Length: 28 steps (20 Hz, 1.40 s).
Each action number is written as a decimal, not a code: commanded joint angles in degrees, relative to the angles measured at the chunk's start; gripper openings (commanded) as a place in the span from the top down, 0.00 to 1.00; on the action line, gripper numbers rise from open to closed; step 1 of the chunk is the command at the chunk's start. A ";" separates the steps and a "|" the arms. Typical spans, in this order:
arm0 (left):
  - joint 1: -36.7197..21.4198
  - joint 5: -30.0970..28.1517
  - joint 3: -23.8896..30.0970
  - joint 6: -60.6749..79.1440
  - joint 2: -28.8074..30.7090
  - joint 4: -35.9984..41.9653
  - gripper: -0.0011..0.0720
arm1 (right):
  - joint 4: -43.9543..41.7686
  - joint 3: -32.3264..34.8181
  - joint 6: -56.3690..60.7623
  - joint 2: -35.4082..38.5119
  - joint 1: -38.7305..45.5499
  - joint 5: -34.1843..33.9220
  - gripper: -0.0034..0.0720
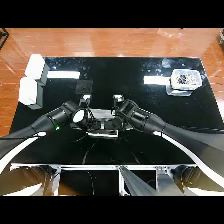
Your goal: Fold the box and place the chain.
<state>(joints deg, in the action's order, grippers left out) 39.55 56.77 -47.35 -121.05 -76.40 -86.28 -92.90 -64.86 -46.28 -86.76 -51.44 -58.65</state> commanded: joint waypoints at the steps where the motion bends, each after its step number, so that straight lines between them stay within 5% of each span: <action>1: 0.00 -0.28 0.00 -0.20 -0.02 -0.04 0.96 | -2.95 -0.02 -8.57 2.25 0.76 -4.22 0.34; 6: 0.02 -0.17 0.00 -0.20 -0.02 -0.02 0.96 | -3.58 0.00 -25.14 14.10 5.68 -20.68 0.35; 11: 0.02 0.26 0.00 -0.20 -0.02 -0.04 0.96 | 6.56 0.00 -26.34 28.41 17.49 -24.68 0.35; 14: 0.02 0.24 0.00 -0.20 -0.02 0.00 0.96 | 11.72 0.07 -28.52 30.58 28.48 -24.79 0.35; 17: 0.02 0.24 0.00 -0.20 -0.02 0.00 0.96 | 12.63 2.82 -29.49 29.53 41.18 -17.14 0.34; 18: 0.02 0.26 0.00 -0.20 -0.02 -0.02 0.96 | 12.76 3.45 -29.94 28.48 45.07 -13.88 0.04; 19: 0.02 0.26 0.00 -0.20 0.00 0.00 0.96 | 12.79 3.45 -31.76 27.02 48.13 -10.93 0.00; 23: 0.02 0.31 0.00 -0.17 0.00 -0.02 0.96 | 12.61 0.66 -28.28 18.62 54.69 -0.96 0.00; 28: 0.00 0.46 0.00 -0.17 0.00 -0.04 0.96 | 9.53 -18.64 -23.74 -2.29 60.24 -0.04 0.00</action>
<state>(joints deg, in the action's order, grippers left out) 39.55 57.08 -47.35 -121.25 -76.40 -86.30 -81.23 -74.19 -72.38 -78.74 5.30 -60.75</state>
